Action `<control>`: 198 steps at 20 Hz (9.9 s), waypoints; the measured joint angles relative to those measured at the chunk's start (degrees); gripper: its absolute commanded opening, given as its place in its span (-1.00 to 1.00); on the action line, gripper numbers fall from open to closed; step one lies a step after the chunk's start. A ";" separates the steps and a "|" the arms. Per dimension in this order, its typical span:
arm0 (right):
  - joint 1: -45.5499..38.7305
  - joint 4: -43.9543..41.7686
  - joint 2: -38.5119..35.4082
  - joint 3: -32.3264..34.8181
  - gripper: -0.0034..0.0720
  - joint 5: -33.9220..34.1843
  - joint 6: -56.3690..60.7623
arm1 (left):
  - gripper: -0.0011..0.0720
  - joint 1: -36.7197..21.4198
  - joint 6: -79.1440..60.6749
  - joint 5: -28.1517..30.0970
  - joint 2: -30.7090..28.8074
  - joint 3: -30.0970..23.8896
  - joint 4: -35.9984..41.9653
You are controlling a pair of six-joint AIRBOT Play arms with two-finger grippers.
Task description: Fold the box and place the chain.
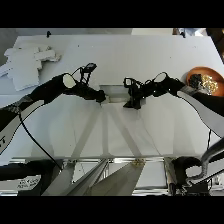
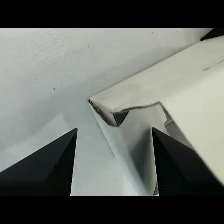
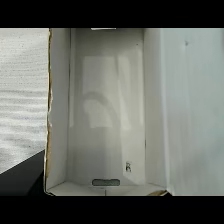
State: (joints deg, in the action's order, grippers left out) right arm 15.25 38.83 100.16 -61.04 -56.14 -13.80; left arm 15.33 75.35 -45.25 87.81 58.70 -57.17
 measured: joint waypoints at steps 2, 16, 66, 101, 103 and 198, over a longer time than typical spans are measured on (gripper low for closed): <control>0.00 -0.02 0.00 0.00 0.15 0.00 0.00 | 0.37 0.24 1.86 -0.13 0.31 0.07 -1.66; 0.00 0.00 0.00 0.00 0.15 0.00 0.00 | 0.16 3.93 14.71 -7.69 3.96 8.46 -13.64; 0.00 -0.02 0.00 0.00 0.15 0.00 0.00 | -0.94 12.94 50.80 -24.39 13.07 21.35 -31.23; 0.00 -0.02 0.00 0.00 0.15 0.00 0.00 | 0.48 -10.38 -47.34 -24.37 -2.05 6.10 10.82; 0.00 -0.04 0.00 0.00 0.15 0.00 0.00 | 0.70 -12.44 -62.82 -24.15 -1.92 3.91 13.07; -0.04 9.57 -8.85 0.00 0.93 -0.33 1.79 | 0.57 -10.56 -94.75 -15.19 13.46 2.93 29.24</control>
State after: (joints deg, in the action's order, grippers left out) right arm 15.20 48.40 91.31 -61.04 -56.47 -12.01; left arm 4.78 -19.40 -60.45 101.27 61.63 -27.92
